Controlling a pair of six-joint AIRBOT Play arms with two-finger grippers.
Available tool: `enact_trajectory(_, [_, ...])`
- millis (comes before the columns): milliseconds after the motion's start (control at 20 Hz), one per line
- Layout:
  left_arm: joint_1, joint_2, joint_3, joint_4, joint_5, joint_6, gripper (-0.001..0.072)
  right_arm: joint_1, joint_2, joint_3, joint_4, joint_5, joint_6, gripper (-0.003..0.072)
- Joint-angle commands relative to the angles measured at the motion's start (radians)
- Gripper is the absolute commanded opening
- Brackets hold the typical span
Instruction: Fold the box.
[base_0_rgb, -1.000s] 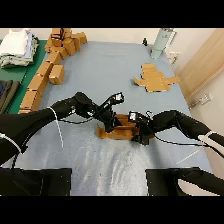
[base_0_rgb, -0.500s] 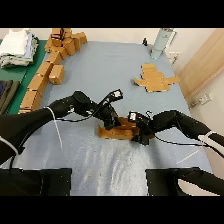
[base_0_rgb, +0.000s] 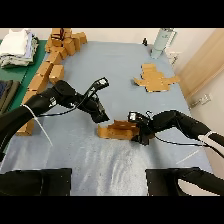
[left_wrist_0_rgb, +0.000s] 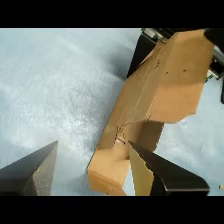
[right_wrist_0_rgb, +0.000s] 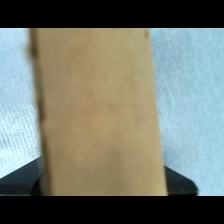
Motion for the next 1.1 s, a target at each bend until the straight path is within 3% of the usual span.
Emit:
enact_trajectory(0, [0.032,0.015,0.0,0.048,-0.034,-0.051,0.0674,0.025,0.0,0.001,-0.017,0.002,0.0,0.0583])
enact_trajectory(1050, [0.032,0.009,0.0,0.109,0.011,-0.083,0.0673,0.071,0.002,0.013,-0.063,0.015,0.0,0.0583])
